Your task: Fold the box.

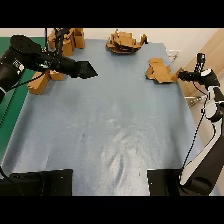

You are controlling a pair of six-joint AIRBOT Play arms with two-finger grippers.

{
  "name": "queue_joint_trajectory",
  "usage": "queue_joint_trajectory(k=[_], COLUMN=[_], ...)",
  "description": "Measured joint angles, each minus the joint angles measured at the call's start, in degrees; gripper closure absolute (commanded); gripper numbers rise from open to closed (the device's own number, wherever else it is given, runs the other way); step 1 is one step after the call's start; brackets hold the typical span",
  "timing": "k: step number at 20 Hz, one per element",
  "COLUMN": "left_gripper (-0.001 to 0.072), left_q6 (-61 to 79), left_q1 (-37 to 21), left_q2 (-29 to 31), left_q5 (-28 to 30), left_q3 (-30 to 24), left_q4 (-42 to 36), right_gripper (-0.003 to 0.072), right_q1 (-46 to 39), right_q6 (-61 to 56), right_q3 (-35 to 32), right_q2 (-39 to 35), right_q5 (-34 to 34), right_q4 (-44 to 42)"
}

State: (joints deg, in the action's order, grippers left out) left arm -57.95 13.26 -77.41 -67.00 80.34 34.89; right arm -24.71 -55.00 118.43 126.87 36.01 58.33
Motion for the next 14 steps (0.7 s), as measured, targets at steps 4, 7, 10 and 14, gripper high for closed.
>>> queue_joint_trajectory(k=[4,7,10,14], left_gripper=[0.0173,0.0173,0.0173,0.0174], left_q6=[0.0,-0.02,-0.02,-0.11], left_q1=[0.0,0.0,-0.02,-0.48], left_q2=[0.0,0.0,0.0,0.0], left_q5=[-1.68,-3.26,-4.57,-4.83], left_q3=[0.0,0.0,0.0,0.0], left_q4=[0.0,0.0,0.13,0.17], right_gripper=[0.0681,0.0681,0.0682,0.0682], right_q1=[0.09,0.07,0.09,0.28], right_q6=[4.0,5.68,6.51,6.27], right_q3=[0.39,0.68,0.74,0.35], right_q2=[0.35,-0.59,-4.09,-13.16], right_q5=[-0.26,2.12,7.63,15.93], right_q4=[-5.66,-8.04,-9.14,-12.24])
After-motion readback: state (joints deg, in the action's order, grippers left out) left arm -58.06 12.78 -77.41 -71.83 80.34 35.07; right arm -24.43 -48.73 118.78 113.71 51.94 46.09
